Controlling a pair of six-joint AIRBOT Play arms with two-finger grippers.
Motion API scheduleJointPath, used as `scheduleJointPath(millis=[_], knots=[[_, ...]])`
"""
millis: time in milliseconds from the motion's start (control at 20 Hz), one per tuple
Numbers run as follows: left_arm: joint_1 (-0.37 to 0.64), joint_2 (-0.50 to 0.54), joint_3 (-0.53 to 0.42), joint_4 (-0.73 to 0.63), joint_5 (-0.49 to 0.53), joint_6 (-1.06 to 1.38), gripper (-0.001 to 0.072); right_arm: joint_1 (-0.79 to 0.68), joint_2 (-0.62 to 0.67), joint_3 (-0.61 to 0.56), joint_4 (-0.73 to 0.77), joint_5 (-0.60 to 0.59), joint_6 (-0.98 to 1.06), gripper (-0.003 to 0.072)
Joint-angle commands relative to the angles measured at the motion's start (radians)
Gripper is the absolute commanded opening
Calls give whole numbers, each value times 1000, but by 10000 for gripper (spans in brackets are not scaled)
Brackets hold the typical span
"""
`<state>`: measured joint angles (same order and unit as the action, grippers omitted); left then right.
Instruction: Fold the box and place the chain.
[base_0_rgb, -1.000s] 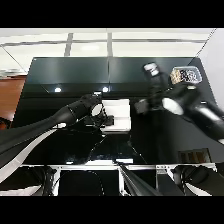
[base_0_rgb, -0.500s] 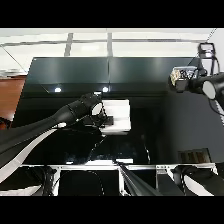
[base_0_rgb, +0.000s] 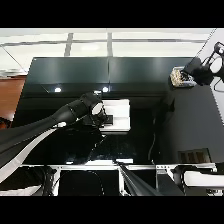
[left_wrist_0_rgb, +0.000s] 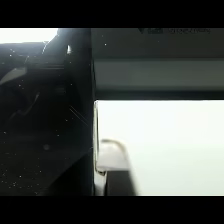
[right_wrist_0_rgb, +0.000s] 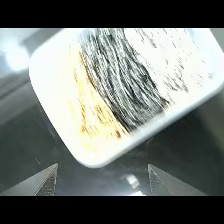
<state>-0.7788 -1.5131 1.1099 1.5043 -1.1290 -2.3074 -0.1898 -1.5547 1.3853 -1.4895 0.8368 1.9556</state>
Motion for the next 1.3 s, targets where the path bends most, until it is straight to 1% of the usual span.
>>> scheduleJointPath(millis=[0, 50, 100, 150, 400, 450, 800, 950, 1000, 1050, 1100, 1150, 1250], knots=[[0, 0, 1, 2, -3, 0, 30, -56, -223, 287, 224, 179, 21, 637], [0, 0, 1, 2, -3, 0, 30, -66, -268, 348, 257, 223, 31, 634], [0, 0, 1, 2, -3, 0, 31, -71, -306, 397, 263, 262, 53, 591], [0, 0, 1, 2, -6, 0, 31, -73, -328, 421, 260, 277, 69, 592], [0, 0, 1, 2, -7, 0, 31, -78, -369, 426, 271, 256, 79, 587], [0, 0, 1, 2, -7, 0, 30, -78, -375, 426, 270, 253, 79, 471], [0, 0, 1, 2, -6, 0, 30, -78, -419, 426, 316, 214, 79, 474], [0, 0, 1, 2, -6, 0, 31, -76, -439, 426, 319, 214, 79, 474], [0, 0, 1, 2, -6, 0, 31, -76, -441, 426, 318, 208, 54, 338], [0, 0, 1, 2, -6, 0, 31, -77, -440, 432, 318, 207, 10, 151], [0, 0, 1, 2, -6, 0, 30, -80, -438, 443, 318, 212, -27, 67], [0, 0, 1, 2, -6, 0, 31, -85, -436, 458, 318, 226, -61, 27], [0, 0, 1, 2, -6, 0, 30, -97, -424, 502, 319, 280, -143, 25]])
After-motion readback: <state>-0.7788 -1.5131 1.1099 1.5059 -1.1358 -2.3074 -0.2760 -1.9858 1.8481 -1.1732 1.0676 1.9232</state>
